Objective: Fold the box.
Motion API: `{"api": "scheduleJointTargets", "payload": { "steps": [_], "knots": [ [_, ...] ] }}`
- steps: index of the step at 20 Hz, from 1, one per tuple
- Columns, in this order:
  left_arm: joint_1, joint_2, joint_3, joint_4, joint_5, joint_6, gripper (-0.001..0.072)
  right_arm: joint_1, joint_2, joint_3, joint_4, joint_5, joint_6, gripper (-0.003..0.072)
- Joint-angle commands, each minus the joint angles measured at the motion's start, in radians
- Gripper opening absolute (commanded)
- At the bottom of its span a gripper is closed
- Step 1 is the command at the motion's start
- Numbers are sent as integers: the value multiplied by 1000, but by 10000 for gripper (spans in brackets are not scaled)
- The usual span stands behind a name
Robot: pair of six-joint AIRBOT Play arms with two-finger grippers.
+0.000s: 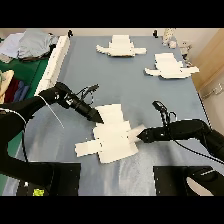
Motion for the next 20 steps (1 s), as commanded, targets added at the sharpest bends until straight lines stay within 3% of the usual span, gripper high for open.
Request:
{"api": "scheduleJointTargets", "payload": {
  "steps": [1,5,9,11,14,20],
  "knots": [
    [1,0,1,-20,-5,25,14,0,-1,0,-30,33,0,233],
    [1,2,1,-55,-3,203,13,-3,-1,2,-219,131,59,252],
    [-39,64,1,-42,1,494,10,-3,-1,40,-634,160,466,252],
    [-81,128,-1,-24,45,557,8,-3,0,71,-755,149,603,253],
    [-138,259,-55,34,189,593,8,-3,0,129,-761,149,649,253],
    [-264,522,-319,-1,488,685,8,-3,-1,173,-771,215,735,252]
  ]
}}
